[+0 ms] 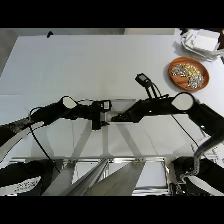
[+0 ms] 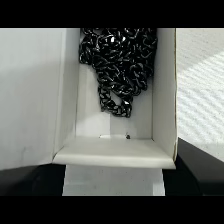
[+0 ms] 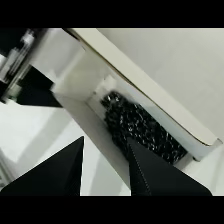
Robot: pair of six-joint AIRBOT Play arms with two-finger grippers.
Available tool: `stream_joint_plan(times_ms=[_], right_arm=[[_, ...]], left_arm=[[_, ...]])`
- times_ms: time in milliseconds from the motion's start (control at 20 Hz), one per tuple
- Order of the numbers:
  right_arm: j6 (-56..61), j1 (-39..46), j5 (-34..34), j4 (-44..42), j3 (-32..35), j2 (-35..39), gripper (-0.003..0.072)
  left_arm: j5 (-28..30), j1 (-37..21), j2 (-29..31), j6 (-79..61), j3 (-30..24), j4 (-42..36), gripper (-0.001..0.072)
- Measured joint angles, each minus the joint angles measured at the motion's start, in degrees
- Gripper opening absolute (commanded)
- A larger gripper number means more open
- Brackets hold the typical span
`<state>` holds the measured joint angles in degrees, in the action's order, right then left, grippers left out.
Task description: Fold the box and place the chain.
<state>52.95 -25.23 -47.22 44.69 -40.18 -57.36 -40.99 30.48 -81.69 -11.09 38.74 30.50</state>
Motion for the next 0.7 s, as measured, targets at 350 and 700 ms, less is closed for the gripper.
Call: stream_joint_plan(times_ms=[350, 700], right_arm=[[-0.9, 3.8, 4.11, 11.41, -5.66, 11.23, 0.0012], [-3.13, 13.51, 12.83, 8.46, -6.58, 1.01, 0.0007]], left_arm=[[0.0, 0.0, 0.0, 0.0, 0.0, 0.0, 0.0132], [0.02, 0.0, 0.0, 0.0, 0.0, 0.0, 0.0132]])
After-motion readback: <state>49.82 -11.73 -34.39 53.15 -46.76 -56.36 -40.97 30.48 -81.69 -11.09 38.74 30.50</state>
